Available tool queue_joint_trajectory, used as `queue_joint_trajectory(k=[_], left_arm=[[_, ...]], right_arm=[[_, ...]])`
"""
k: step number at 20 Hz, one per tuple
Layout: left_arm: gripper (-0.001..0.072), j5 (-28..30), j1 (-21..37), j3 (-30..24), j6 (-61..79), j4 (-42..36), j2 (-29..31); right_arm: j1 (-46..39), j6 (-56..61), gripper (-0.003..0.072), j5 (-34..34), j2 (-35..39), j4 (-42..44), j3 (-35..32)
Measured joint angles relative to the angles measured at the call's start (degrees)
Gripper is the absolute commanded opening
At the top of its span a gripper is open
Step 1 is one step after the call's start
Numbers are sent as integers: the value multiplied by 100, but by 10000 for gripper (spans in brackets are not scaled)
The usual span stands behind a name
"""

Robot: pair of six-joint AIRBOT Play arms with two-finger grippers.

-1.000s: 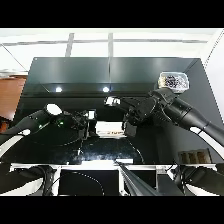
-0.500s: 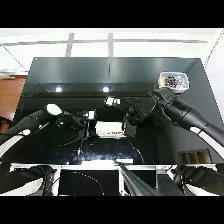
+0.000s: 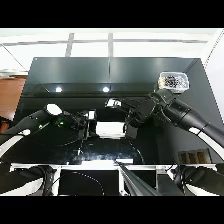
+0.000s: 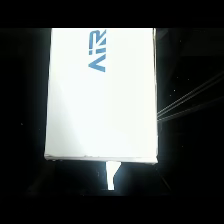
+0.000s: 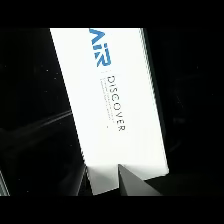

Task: Fold the box and place the chain.

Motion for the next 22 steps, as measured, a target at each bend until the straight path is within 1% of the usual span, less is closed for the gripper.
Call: queue_joint_trajectory(k=[22], left_arm=[[389,11,2,0,7,0,0]], right_arm=[[20,28,252,352,-55,400,4]])
